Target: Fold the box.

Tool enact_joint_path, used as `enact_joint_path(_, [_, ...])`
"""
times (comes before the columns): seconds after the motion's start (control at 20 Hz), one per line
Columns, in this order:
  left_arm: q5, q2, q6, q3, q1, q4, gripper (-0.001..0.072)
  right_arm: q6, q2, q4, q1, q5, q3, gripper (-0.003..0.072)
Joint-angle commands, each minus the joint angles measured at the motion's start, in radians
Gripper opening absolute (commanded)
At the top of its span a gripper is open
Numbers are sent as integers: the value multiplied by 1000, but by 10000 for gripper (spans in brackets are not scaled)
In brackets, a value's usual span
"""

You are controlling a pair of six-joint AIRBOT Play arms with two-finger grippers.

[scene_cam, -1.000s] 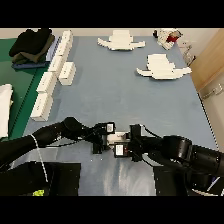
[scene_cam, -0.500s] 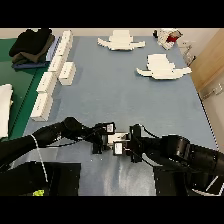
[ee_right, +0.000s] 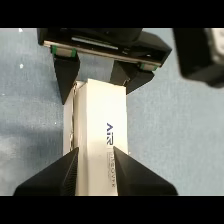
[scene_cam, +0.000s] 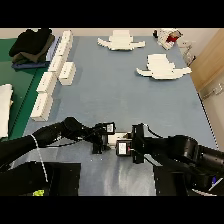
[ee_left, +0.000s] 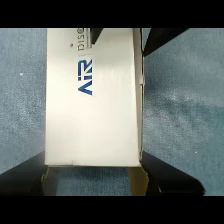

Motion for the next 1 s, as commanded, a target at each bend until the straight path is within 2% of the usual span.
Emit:
enact_joint_path(0.0, [1, 0, -1, 1, 0, 0, 413, 25, 40, 103, 1, 8, 1, 349])
enact_joint_path(0.15, [0, 0, -1, 1, 0, 0, 414, 114, 67, 205, 0, 34, -2, 344])
enact_joint_path(0.25, [1, 0, -1, 1, 0, 0, 414, 196, 80, 228, 0, 105, -16, 328])
enact_joint_path(0.35, [1, 0, -1, 1, 0, 0, 414, 311, 96, 234, -5, 245, -63, 25])
enact_joint_path(0.4, [1, 0, -1, 1, 0, 0, 414, 380, 106, 248, -6, 331, -100, 2])
enact_joint_path(0.55, [1, 0, -1, 1, 0, 0, 414, 527, 119, 260, -6, 497, -208, 2])
enact_joint_path(0.7, [1, 0, -1, 1, 0, 0, 414, 576, 119, 260, -6, 515, -277, 3])
enact_joint_path(0.95, [1, 0, -1, 1, 0, 0, 414, 576, 77, 260, -6, 517, -301, 2])
